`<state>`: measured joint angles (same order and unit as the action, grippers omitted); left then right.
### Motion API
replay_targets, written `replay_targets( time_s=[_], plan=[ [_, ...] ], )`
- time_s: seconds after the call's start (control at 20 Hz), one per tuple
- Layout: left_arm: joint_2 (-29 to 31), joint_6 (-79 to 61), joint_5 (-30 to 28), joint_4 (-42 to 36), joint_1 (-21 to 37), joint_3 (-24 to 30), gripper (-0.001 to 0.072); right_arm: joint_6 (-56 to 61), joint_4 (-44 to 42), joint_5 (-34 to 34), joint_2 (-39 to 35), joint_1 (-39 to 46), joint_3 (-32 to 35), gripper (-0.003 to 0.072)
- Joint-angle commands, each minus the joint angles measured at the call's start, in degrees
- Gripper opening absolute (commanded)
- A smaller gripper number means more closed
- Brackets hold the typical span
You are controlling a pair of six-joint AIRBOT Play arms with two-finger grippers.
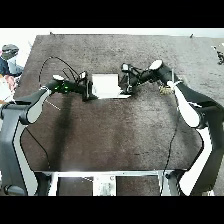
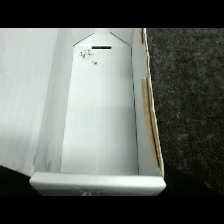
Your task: Fold the box and place the chain.
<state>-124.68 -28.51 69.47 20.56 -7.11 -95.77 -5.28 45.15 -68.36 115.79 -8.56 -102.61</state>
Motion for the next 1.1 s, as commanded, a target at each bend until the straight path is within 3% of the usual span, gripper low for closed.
replay_targets(
  time_s=[0.0,0.05,0.1,0.15,0.2,0.4,0.7,1.05],
  plan=[
    [-0.02,-0.02,-0.02,-0.02,0.02,-0.04,0.0275,5.38,0.94,-2.84,-3.41,1.88,-0.07,0.071],
    [-0.02,-0.02,-0.02,-0.02,0.02,-0.04,0.0275,6.95,0.28,-2.86,-4.2,2.1,-0.07,0.0588],
    [-0.02,-0.02,-0.02,-0.02,0.02,-0.04,0.0276,7.08,-1.55,-2.93,-4.63,2.08,-0.07,0.0324],
    [-0.02,-0.02,-0.02,-0.02,0.02,-0.04,0.0275,7.06,-4.72,-3.06,-4.61,1.97,-0.07,0.0121],
    [-0.02,-0.02,-0.02,-0.02,0.02,-0.04,0.0276,7.02,-8.79,-2.89,-4.31,1.68,-0.04,0.0013],
    [-0.02,-0.02,-0.04,-0.02,0.02,-0.04,0.0276,6.25,-14.53,2.12,-2.62,-1.29,-0.04,0.0013],
    [-0.02,-0.02,-0.02,-0.02,0.02,-0.04,0.0276,5.95,-14.49,18.45,0.13,-3.41,-0.04,0.0012],
    [-0.02,-0.02,-0.02,-0.02,0.02,-0.04,0.0276,5.95,-11.3,16.33,3.37,-3.41,0.02,0.0012]
  ],
)
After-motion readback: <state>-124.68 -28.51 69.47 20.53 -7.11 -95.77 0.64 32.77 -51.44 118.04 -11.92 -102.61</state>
